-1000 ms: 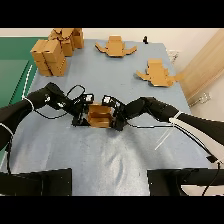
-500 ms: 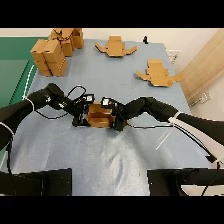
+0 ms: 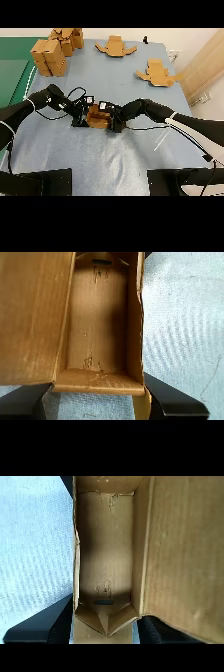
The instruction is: Fold the box.
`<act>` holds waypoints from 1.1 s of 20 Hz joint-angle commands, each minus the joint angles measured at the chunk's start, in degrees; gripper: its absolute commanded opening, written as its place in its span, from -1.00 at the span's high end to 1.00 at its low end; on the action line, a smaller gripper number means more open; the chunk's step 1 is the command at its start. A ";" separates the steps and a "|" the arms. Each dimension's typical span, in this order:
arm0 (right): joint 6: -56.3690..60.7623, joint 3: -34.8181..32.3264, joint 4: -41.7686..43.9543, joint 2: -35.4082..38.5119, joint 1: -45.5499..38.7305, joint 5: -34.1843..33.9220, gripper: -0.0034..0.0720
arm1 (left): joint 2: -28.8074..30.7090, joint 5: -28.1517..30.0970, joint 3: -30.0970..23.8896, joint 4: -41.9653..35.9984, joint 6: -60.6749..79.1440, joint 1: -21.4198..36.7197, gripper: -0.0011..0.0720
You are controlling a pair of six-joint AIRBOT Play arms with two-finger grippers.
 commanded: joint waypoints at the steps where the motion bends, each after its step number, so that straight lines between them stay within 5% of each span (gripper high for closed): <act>1: -0.33 0.02 0.04 -0.31 0.13 0.94 0.02 | 0.04 -0.15 0.04 -0.33 0.17 0.02 -0.50; 6: -0.33 0.02 -0.13 -0.31 0.13 1.42 0.01 | 0.02 -0.70 0.04 -0.74 0.17 0.00 -0.49; 8: -0.33 0.02 -0.13 -0.28 0.13 1.70 0.02 | 0.04 -1.81 0.04 -0.24 0.52 0.00 0.27; 9: -0.31 0.02 -0.13 -0.28 0.13 1.73 -0.01 | 0.04 -2.43 0.04 -0.24 0.74 0.00 0.34; 10: -0.07 0.02 -0.15 -0.28 0.09 1.70 -0.15 | 0.04 -2.64 0.04 -0.24 0.72 0.00 0.35; 11: 0.57 0.02 -0.20 -0.28 -0.02 1.70 -0.60 | 0.04 -2.80 0.04 -0.20 0.70 0.02 0.51; 12: 2.43 0.02 -0.17 -0.22 -0.37 1.66 -0.90 | 0.04 -2.82 0.04 -0.04 0.76 0.00 0.88; 22: 10.58 0.02 -2.25 -0.04 -4.39 -7.61 -0.99 | 0.04 -2.78 0.04 -0.07 0.61 0.02 0.90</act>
